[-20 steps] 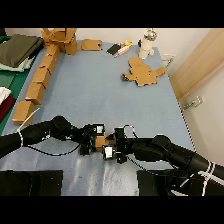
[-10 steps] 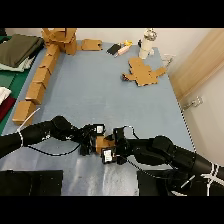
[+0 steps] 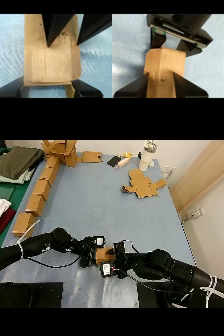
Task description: Fold the box.
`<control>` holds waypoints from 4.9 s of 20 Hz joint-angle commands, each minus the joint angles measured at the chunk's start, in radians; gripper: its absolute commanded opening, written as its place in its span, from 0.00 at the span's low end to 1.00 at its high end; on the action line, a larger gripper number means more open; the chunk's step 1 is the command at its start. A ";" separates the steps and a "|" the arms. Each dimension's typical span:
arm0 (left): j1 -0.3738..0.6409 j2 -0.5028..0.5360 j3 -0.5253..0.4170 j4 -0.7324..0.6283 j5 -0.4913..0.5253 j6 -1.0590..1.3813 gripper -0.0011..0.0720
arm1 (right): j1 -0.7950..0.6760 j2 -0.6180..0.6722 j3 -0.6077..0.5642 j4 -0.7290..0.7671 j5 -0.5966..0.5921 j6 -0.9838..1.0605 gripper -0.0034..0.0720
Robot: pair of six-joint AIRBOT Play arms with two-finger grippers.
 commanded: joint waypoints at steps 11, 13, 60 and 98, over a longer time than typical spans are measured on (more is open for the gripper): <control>0.000 0.000 0.000 0.000 0.000 0.000 0.83 | 0.301 -0.001 -0.001 -0.831 -0.105 0.874 0.62; 0.001 0.000 0.000 0.000 0.000 0.000 0.83 | 0.301 -0.001 -0.001 -0.838 -0.109 0.874 0.62; 0.000 0.000 0.000 0.000 0.000 0.000 0.83 | 0.369 0.031 0.067 -0.693 -0.215 0.912 0.19; 0.001 0.000 0.000 0.000 0.000 0.000 0.83 | 0.019 0.134 -0.264 -0.912 0.521 2.818 0.05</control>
